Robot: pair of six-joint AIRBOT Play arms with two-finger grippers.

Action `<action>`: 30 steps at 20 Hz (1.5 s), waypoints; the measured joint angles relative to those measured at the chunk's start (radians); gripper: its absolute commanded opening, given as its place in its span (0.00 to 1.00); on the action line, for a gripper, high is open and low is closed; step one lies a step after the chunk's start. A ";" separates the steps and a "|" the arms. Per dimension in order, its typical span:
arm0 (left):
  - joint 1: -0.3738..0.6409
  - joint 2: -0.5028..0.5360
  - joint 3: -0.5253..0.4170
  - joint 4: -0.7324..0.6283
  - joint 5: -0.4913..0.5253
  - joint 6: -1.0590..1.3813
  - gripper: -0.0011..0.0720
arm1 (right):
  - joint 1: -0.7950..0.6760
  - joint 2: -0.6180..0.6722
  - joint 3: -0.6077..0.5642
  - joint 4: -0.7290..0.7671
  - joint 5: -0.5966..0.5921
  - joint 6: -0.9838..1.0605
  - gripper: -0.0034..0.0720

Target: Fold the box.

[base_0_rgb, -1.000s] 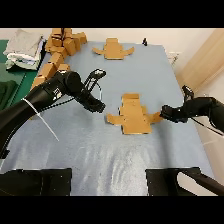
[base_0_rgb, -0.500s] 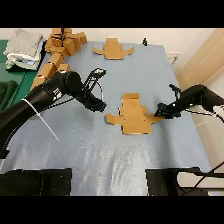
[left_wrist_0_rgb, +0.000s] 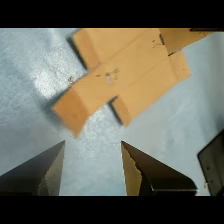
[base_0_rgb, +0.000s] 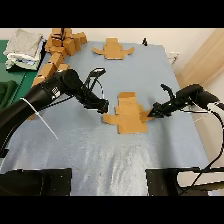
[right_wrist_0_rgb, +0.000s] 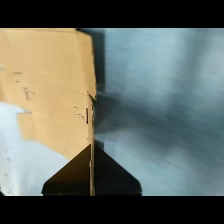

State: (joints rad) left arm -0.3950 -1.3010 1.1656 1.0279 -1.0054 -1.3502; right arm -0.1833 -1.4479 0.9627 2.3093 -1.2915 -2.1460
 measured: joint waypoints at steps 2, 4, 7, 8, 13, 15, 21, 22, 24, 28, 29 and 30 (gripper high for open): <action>0.047 0.000 -0.008 -0.055 -0.031 0.019 0.71 | 0.027 0.007 -0.024 0.073 -0.008 -0.050 0.05; 0.108 0.000 -0.032 -0.128 -0.058 0.051 0.71 | 0.072 0.035 -0.081 0.124 -0.004 -0.085 0.05; 0.198 0.000 -0.088 -0.249 -0.090 0.126 0.71 | 0.142 0.129 -0.214 0.172 0.066 -0.114 0.05; 0.227 0.000 -0.108 -0.280 -0.094 0.151 0.71 | 0.164 0.169 -0.260 0.183 0.093 -0.119 0.05; 0.300 -0.050 -0.163 -0.366 -0.050 0.262 0.75 | 0.277 0.379 -0.462 0.206 0.263 -0.135 0.05; 0.310 -0.094 -0.170 -0.411 -0.039 0.313 0.75 | 0.317 0.423 -0.503 0.203 0.308 -0.138 0.05; 0.311 -0.233 -0.177 -0.546 -0.034 0.472 0.75 | 0.390 0.463 -0.542 0.188 0.401 -0.141 0.05; 0.305 -0.248 -0.177 -0.584 -0.044 0.507 0.75 | 0.395 0.465 -0.544 0.188 0.410 -0.141 0.05; 0.286 -0.273 -0.174 -0.640 -0.072 0.571 0.75 | 0.401 0.467 -0.546 0.188 0.420 -0.140 0.05; 0.257 -0.296 -0.170 -0.654 -0.129 0.633 0.48 | 0.406 0.469 -0.548 0.185 0.431 -0.140 0.05; 0.255 -0.299 -0.169 -0.653 -0.137 0.641 0.48 | 0.406 0.470 -0.548 0.185 0.433 -0.140 0.05; 0.253 -0.301 -0.169 -0.652 -0.142 0.646 0.48 | 0.407 0.470 -0.548 0.185 0.436 -0.140 0.05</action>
